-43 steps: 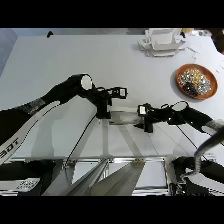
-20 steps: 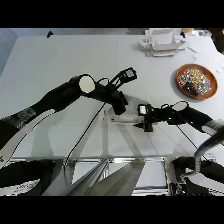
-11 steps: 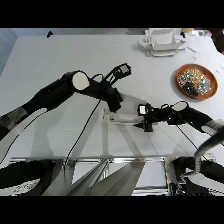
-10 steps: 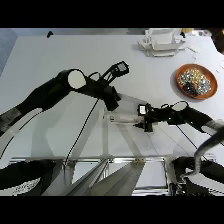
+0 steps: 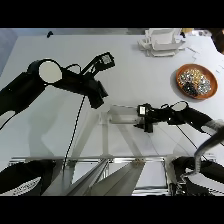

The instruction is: Fold the box and place the chain.

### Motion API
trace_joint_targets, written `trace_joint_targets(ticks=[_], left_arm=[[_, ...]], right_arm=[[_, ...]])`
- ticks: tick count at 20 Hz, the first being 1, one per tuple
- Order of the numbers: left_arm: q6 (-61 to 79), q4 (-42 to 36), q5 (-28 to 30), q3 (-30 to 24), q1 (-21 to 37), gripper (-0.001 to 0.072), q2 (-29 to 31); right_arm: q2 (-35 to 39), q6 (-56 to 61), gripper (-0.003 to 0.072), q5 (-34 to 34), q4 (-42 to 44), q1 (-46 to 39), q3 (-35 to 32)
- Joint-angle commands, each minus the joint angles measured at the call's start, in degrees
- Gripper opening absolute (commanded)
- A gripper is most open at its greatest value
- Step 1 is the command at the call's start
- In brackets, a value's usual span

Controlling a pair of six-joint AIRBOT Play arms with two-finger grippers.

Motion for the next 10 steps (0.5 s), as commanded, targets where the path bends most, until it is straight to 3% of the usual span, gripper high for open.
trace_joint_targets(ticks=[1, 6, 7, 8, 10], left_arm=[[0.00, 1.14, -3.41, -0.07, 1.14, 0.0004, 0.52], [0.07, 0.63, -3.32, -0.09, 1.01, 0.0004, 0.52], [0.07, 0.63, -3.30, -0.09, 0.96, 0.0004, 0.52], [0.07, 0.55, -3.32, -0.09, 0.94, 0.0004, 0.52], [0.07, 0.00, -3.37, -0.09, 0.94, 0.0004, 0.52]], right_arm=[[0.09, 0.04, 0.0316, -0.42, 0.17, -0.04, 0.04], [0.13, 0.09, 0.0315, -0.22, -0.17, -0.04, 0.04], [0.13, 0.11, 0.0288, 0.13, -0.24, -0.04, 0.04], [0.13, 0.09, 0.0210, 0.44, -0.24, -0.04, 0.04], [0.13, 0.09, 0.0177, 0.74, -0.26, -0.04, 0.04]])
